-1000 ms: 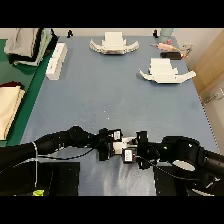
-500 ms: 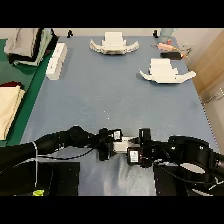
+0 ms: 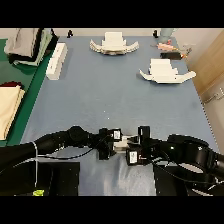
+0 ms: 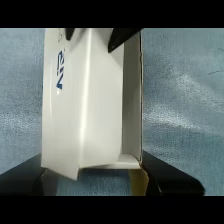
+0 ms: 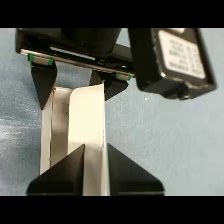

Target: Fold the box.

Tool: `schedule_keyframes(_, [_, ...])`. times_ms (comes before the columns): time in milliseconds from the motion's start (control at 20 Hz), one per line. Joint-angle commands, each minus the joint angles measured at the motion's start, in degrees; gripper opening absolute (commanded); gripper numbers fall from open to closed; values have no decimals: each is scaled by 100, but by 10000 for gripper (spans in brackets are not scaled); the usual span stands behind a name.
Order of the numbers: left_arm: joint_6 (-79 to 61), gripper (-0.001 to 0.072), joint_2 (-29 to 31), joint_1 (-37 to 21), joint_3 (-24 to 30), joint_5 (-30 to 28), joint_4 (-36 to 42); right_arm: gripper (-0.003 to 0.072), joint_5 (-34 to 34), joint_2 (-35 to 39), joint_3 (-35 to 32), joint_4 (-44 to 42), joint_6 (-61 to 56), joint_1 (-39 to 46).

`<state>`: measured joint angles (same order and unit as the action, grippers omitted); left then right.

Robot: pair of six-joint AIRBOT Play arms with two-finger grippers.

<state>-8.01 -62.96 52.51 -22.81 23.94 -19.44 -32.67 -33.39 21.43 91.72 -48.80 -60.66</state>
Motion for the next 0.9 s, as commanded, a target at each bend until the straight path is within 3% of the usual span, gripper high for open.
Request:
schedule_keyframes(0, [-11,315,-2,2,-4,11,-4,139,13,-87,4,22,-22,-2])
schedule_keyframes(850, [-11,315,-2,2,-4,9,-4,139,-138,-245,-13,-546,-15,-7])
